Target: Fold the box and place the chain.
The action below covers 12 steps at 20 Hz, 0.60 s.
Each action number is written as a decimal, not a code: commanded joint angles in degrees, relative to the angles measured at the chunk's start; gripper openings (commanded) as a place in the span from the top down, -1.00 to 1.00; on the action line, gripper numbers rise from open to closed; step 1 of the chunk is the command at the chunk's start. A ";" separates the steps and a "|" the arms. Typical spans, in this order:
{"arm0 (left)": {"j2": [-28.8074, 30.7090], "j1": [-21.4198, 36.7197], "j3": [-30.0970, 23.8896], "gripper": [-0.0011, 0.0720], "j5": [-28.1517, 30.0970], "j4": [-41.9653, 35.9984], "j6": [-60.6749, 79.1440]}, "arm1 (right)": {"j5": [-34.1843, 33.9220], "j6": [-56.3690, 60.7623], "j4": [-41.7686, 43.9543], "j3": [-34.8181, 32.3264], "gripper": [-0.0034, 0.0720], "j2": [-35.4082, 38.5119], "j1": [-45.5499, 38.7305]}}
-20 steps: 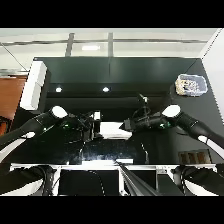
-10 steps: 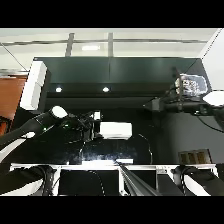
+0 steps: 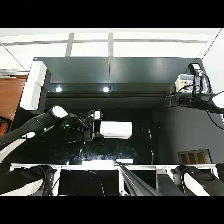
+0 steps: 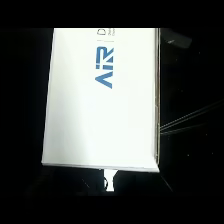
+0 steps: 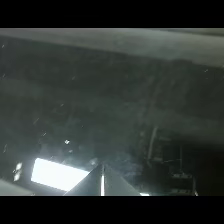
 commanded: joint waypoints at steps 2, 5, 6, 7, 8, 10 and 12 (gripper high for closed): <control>1.29 -0.02 0.15 -0.99 -2.16 -0.17 -0.24 | -1.11 1.46 -1.51 0.07 0.87 0.04 -0.20; 6.69 -0.02 0.13 -0.99 -4.31 6.64 -6.56 | 0.39 1.46 -1.51 0.07 0.87 0.07 -0.20; 9.20 -0.02 0.13 -1.00 -5.18 9.25 -9.33 | 0.48 1.46 -1.51 0.07 0.87 0.07 -0.20; 11.32 -0.07 0.13 -0.99 -5.18 9.60 -10.03 | 0.42 1.51 -1.51 0.07 0.87 0.04 -0.20; 12.92 -0.11 0.15 -0.99 -4.04 7.19 -9.53 | 0.37 1.70 -1.51 0.07 0.87 0.04 -0.20; 13.84 -0.24 2.05 -0.99 -3.48 2.51 -9.51 | 0.33 2.82 -1.51 0.07 0.87 0.04 -0.20; 13.09 -2.25 5.03 -0.99 -3.45 2.12 -13.77 | 0.57 3.65 -1.51 0.07 0.87 0.04 -0.20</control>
